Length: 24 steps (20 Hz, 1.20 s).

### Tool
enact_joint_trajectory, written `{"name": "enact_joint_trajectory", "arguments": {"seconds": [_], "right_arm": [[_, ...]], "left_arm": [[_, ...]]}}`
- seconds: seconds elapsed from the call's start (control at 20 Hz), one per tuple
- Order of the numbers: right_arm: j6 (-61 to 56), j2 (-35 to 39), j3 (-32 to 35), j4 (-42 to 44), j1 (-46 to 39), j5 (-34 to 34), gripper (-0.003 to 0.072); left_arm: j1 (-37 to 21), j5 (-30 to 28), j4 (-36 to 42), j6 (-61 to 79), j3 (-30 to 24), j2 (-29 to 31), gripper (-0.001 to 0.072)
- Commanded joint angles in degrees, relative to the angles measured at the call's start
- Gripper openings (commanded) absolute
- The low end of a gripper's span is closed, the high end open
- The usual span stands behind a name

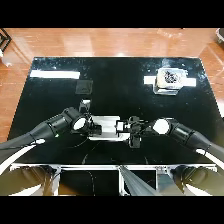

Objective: Fold the box and place the chain.

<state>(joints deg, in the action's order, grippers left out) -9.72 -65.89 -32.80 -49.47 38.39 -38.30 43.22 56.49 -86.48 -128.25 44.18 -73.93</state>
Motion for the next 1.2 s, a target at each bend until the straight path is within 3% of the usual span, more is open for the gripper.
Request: {"name": "enact_joint_trajectory", "arguments": {"seconds": [0.0, 0.1, 0.2, 0.25, 0.35, 0.4, 0.45, 1.1, 1.15], "right_arm": [[0.66, -0.94, 0.02, 2.19, 1.01, 1.31, 0.0561], [2.12, -1.11, 0.02, 4.44, 1.01, 1.29, 0.056], [2.71, -1.49, 0.02, 5.38, 1.01, 1.29, 0.0417], [2.71, -1.68, 0.02, 6.1, 1.01, 1.18, 0.0415], [2.73, -1.9, 0.02, 8.28, 1.01, 0.87, 0.0293], [2.73, -2.01, 0.02, 9.03, 1.03, 0.87, 0.029], [2.69, -2.03, 0.02, 9.22, 1.03, 0.87, 0.0165], [2.69, -4.9, 0.02, 15.58, 2.01, 3.52, 0.0157], [2.69, -4.9, 0.02, 15.56, 2.01, 3.52, 0.0246]], "left_arm": [[-0.04, -0.42, -0.2, 0.55, -0.11, -0.02, 0.002], [-0.04, -0.39, -0.17, 0.52, -0.11, -0.02, 0.002], [-0.04, -0.39, -0.04, 0.52, -0.11, -0.02, 0.002], [-0.04, -0.37, -0.04, 0.52, -0.11, -0.02, 0.002], [-0.04, -0.35, -0.04, 0.52, -0.11, -0.02, 0.002], [-0.04, -0.35, -0.04, 0.52, -0.11, -0.02, 0.002], [-0.04, -0.35, -0.04, 0.52, -0.11, -0.02, 0.002], [-0.02, -0.35, 0.17, 0.52, -0.11, -0.02, 0.002], [-0.02, -0.35, 0.17, 0.52, -0.11, -0.02, 0.002]]}}
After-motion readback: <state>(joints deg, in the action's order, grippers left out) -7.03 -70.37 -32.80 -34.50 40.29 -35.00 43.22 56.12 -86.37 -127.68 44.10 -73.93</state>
